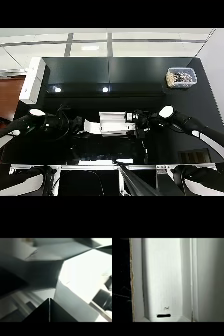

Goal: Fold the box and place the chain.

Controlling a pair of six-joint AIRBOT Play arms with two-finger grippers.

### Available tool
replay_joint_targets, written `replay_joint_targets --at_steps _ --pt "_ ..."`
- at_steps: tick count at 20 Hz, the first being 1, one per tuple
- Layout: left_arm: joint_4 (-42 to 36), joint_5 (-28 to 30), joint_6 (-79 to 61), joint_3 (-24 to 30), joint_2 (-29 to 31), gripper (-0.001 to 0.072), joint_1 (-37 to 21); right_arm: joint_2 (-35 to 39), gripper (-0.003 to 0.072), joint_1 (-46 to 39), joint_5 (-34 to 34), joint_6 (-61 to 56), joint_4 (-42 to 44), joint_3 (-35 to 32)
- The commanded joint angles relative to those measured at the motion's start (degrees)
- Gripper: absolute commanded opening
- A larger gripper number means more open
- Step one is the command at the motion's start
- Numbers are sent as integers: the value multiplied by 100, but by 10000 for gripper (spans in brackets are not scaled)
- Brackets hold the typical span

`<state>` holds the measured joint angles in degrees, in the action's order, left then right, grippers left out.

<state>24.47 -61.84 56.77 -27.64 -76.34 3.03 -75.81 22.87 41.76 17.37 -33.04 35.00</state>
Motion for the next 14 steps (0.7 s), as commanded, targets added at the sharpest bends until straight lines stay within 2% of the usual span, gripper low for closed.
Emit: replay_joint_targets --at_steps 1,2,3,4,5,6,14 --pt "-291 -101 -367 -85 -26 25 50 -4 66 2 0 -2 0 4" --pt "-291 -160 -367 -125 -26 26 50 -4 66 2 2 -2 0 4" --pt "-286 -229 -372 -173 -26 77 55 -4 65 2 0 -2 0 4" --pt "-286 -286 -369 -223 -26 277 74 -4 66 2 0 -2 2 4" --pt "-293 -317 -354 -286 -26 566 114 -4 65 2 0 -2 0 4" --pt "-293 -356 -208 -361 -26 648 153 -4 65 2 0 -2 0 4" --pt "-92 -162 422 -1014 -22 619 1058 -4 66 2 0 -2 2 4"
